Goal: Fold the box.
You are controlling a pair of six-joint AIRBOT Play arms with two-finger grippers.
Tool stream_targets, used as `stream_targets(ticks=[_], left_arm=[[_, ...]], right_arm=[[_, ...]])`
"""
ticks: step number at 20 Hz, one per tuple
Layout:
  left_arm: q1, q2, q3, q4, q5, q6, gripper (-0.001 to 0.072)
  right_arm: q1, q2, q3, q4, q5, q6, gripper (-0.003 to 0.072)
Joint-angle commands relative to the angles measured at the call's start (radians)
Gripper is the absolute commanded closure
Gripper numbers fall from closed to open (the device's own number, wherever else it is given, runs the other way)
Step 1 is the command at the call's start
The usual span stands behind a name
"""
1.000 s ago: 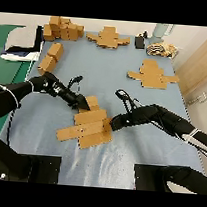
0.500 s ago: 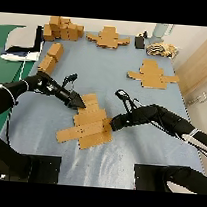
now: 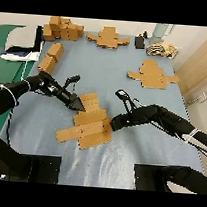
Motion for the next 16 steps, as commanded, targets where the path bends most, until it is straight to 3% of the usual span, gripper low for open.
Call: stream_targets(ticks=[1, 2, 5, 6, 8, 9, 14, 16], left_arm=[[-0.003, 0.000, 0.000, 0.006, -0.003, 0.008, 0.0541], [-0.003, 0.000, 0.000, 0.006, -0.003, 0.019, 0.0681], [-0.010, 0.000, 0.000, 0.004, 0.002, 0.034, 0.0698], [-0.018, 0.000, 0.000, 0.004, 0.003, 0.038, 0.0698], [-0.039, 0.004, 0.002, 0.001, 0.035, 0.068, 0.0699], [-0.053, 0.013, 0.006, 0.000, 0.054, 0.088, 0.0699], [-0.181, 0.159, 0.046, 0.003, 0.220, 0.195, 0.0700], [-0.254, 0.237, 0.046, 0.005, 0.307, 0.280, 0.0700]], right_arm=[[0.001, 0.001, 0.000, -0.006, 0.000, 0.008, 0.0683], [0.001, 0.001, 0.000, -0.006, 0.000, 0.008, 0.0683], [0.001, 0.001, 0.000, -0.007, -0.001, 0.007, 0.0681], [0.000, 0.001, 0.000, -0.007, 0.000, 0.008, 0.0641], [-0.011, 0.001, 0.008, -0.019, 0.003, 0.054, 0.0311], [-0.026, 0.003, 0.021, -0.054, -0.003, 0.108, 0.0240], [-0.229, 0.051, 0.170, -0.406, -0.094, 0.404, 0.0238], [-0.328, 0.072, 0.241, -0.421, -0.134, 0.452, 0.0270]])
